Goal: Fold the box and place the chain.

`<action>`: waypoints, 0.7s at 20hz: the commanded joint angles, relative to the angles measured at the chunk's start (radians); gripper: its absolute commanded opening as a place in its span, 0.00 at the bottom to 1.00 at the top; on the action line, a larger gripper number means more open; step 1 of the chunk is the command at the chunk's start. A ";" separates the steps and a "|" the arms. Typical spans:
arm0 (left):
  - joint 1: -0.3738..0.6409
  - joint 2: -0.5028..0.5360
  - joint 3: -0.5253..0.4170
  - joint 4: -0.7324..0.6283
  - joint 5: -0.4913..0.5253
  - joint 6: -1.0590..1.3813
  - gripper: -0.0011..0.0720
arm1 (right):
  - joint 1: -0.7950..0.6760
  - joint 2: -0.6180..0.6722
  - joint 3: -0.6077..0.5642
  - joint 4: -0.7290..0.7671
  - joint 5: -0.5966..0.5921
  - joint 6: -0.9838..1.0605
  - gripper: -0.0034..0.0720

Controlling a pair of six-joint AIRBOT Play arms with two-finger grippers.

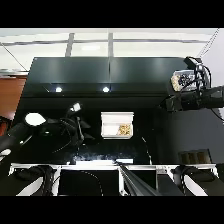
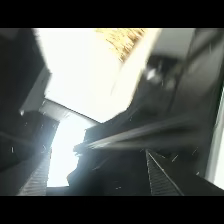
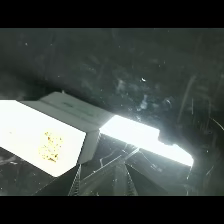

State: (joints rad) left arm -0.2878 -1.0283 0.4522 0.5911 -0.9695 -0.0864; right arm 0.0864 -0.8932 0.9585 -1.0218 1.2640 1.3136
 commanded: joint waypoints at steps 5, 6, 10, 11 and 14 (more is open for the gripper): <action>-0.109 -0.265 0.125 0.022 0.014 0.271 0.99 | 0.009 0.000 0.001 -0.004 -0.028 0.005 0.49; -0.101 -0.286 0.134 0.020 0.002 0.259 0.99 | 0.009 0.000 0.001 -0.003 -0.027 0.005 0.49; -0.089 -0.300 0.162 0.014 0.006 0.257 0.99 | 0.009 0.000 0.001 -0.004 -0.030 0.003 0.49; -0.093 -0.300 0.164 0.022 0.008 0.277 0.99 | 0.009 0.000 0.001 -0.004 -0.031 0.003 0.49; -0.101 -0.301 0.164 0.023 0.039 0.289 0.99 | 0.009 0.000 0.001 -0.004 -0.031 0.003 0.49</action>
State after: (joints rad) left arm -0.3843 -1.3209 0.6094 0.6144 -0.9524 0.1852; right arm 0.0952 -0.8932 0.9588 -1.0256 1.2346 1.3170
